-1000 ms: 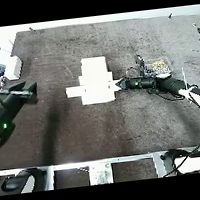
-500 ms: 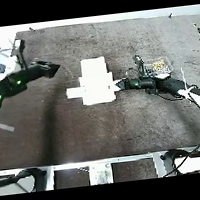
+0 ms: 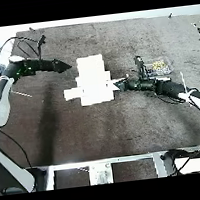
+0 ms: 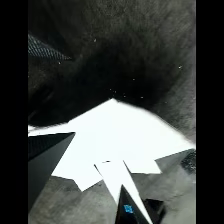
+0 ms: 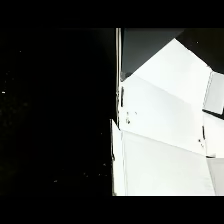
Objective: Fold the box and place the chain.
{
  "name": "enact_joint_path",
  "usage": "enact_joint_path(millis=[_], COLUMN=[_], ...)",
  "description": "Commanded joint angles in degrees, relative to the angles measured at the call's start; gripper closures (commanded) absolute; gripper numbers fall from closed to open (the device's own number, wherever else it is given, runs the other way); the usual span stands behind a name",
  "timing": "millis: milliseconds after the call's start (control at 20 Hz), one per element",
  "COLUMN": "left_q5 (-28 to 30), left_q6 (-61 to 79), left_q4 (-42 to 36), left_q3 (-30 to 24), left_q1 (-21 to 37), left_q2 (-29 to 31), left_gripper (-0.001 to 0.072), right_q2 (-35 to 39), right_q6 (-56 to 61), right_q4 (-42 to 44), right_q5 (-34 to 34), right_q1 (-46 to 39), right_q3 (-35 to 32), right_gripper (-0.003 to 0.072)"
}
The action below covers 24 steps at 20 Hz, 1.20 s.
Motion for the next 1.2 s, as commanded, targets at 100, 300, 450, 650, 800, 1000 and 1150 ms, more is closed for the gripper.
enact_joint_path(millis=[100, 300, 450, 650, 800, 1000, 1150], left_q5=[-4.7, -5.0, -4.9, -6.1, -6.6, -9.4, -9.9], left_q6=[-1.9, -1.3, -1.8, 0.3, 0.3, 0.2, 0.2], left_q4=[0.5, 0.7, 0.7, 0.9, 1.6, 3.3, 6.9], left_q3=[5.9, 5.9, 6.8, 6.8, 6.8, 6.8, 6.8], left_q1=[-0.4, -2.6, -3.7, -6.0, -6.8, -7.6, -8.4], left_q2=[-5.3, -6.4, -8.5, -9.2, -9.2, -9.2, -9.4], left_gripper=[0.0207, 0.0208, 0.0208, 0.0209, 0.0219, 0.0296, 0.0303], right_q2=[0.3, 0.3, 0.3, 0.3, 0.3, 0.3, 0.3], right_q6=[-3.1, -3.1, -3.1, -3.1, -3.0, -3.1, -3.1], right_q4=[2.6, 2.6, 1.6, 1.1, 0.0, 0.0, -0.1], right_q5=[-0.2, -0.2, -0.2, -0.2, -0.2, -0.2, -0.2], right_q1=[0.3, 0.5, 0.6, 0.6, 0.6, 0.6, 0.6], right_q3=[-1.2, -1.3, -1.3, -1.3, -1.3, -1.3, -1.3], right_gripper=[0.0679, 0.0678, 0.0678, 0.0678, 0.0678, 0.0678, 0.0677])
